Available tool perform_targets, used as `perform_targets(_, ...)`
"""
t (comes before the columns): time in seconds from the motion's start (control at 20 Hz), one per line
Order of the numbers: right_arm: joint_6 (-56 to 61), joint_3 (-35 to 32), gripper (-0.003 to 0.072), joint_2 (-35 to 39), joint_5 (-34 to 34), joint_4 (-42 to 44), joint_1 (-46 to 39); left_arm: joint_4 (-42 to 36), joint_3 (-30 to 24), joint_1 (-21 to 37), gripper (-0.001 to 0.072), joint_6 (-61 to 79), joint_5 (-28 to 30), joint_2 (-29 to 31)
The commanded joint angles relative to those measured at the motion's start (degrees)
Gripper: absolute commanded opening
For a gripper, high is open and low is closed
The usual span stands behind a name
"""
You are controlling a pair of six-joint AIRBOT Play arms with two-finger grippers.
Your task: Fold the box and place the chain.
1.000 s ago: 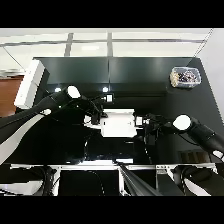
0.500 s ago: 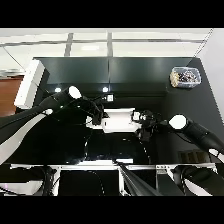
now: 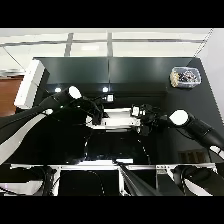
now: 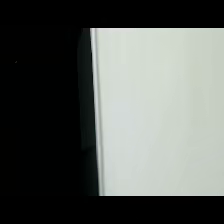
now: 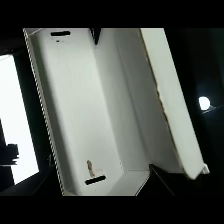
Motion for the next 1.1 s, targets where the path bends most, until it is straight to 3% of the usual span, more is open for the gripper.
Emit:
perform_targets(0.0, -0.46, 0.26, 0.0681, -0.33, -2.05, 1.29, -1.68, 0.02, 0.00, -0.02, 0.0028, 0.07, -0.02, -0.04)
perform_targets(0.45, -5.97, 0.26, 0.0681, -0.50, 2.84, 3.43, -2.71, 0.02, 0.07, -0.04, 0.0028, 0.09, -0.04, 0.00)
perform_targets(0.7, -7.37, 0.26, 0.0680, -3.15, 2.58, 5.49, -2.71, 0.28, 1.31, -0.81, 0.0027, 0.09, -0.07, 0.13)
perform_targets(1.05, -15.04, 0.26, 0.0681, -7.61, 7.50, 5.18, -2.47, 0.24, 1.31, -0.74, 0.0028, 0.04, -0.11, 0.11)
